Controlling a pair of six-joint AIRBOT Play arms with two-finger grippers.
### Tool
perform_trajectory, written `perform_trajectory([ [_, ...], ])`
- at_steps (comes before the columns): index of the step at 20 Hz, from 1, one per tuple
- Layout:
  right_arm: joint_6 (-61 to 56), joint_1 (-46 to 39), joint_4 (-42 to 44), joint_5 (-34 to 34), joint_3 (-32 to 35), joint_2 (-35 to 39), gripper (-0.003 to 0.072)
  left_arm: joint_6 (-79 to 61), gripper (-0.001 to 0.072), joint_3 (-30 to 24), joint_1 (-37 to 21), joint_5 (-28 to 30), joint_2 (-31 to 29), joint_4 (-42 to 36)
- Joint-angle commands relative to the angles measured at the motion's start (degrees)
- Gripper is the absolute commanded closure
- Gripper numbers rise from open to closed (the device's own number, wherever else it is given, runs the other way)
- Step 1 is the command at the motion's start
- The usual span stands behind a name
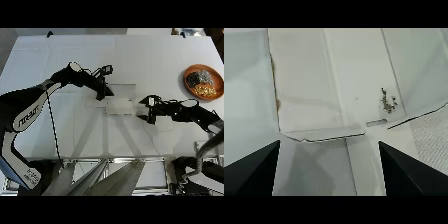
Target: Fold the box and place the chain.
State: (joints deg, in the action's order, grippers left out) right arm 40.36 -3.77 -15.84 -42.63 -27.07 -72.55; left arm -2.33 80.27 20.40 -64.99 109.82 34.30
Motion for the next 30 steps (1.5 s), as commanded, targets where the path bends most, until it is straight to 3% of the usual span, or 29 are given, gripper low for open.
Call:
perform_trajectory([
  [1,2.97,0.96,9.44,2.32,0.04,-1.62,-0.0020,0.00,0.0694,-0.02,0.04,0.00,0.04,0.02],
  [11,2.99,0.96,11.93,3.91,-1.55,-1.62,-0.0020,0.00,0.0694,-0.02,0.04,0.00,0.04,0.00],
  [18,-1.92,0.96,7.76,4.48,-4.33,-2.10,-0.0020,0.00,0.0694,-0.02,0.04,0.00,0.04,0.02],
  [22,-9.55,0.55,-1.01,-2.99,-10.14,-7.56,-0.0020,0.00,0.0694,-0.02,0.04,0.00,0.04,0.02],
  [25,-15.13,0.26,-6.05,-3.93,-14.88,-11.52,-0.0020,0.00,0.0694,-0.02,0.04,0.00,0.04,0.02],
  [30,-16.52,-1.81,-6.88,-9.25,-20.79,-15.23,-0.0020,0.00,0.0694,-0.02,0.04,0.00,0.04,0.02],
])
